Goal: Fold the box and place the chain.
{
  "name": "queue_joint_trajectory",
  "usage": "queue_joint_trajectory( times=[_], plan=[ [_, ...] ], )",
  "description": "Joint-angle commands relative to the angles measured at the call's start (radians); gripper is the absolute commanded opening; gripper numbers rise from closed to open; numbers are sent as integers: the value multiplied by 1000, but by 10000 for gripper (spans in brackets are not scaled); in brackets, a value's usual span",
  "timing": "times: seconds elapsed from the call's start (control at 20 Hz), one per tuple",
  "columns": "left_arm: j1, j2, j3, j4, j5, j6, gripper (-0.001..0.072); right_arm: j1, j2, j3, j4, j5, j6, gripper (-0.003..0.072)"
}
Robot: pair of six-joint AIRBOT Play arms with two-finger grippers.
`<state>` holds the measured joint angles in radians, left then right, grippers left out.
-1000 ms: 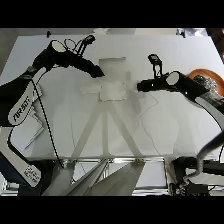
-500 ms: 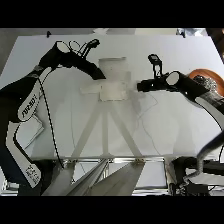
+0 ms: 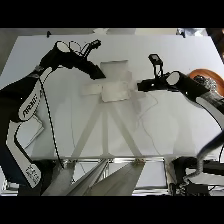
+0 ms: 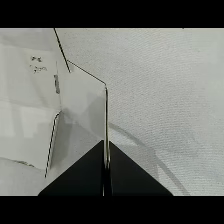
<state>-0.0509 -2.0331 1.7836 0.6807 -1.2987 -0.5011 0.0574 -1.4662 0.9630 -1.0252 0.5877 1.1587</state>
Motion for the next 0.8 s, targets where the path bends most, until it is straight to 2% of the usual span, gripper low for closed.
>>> queue_joint_trajectory(
  times=[0.0, 0.75],
  plan=[
    [-1, 0, 1, -6, 0, 7, 17, 1, 0, 0, 2, 2, 0, 10],
    [-1, 0, 1, 14, 0, 8, 6, 1, 0, 0, 2, -4, -8, 10]
  ],
)
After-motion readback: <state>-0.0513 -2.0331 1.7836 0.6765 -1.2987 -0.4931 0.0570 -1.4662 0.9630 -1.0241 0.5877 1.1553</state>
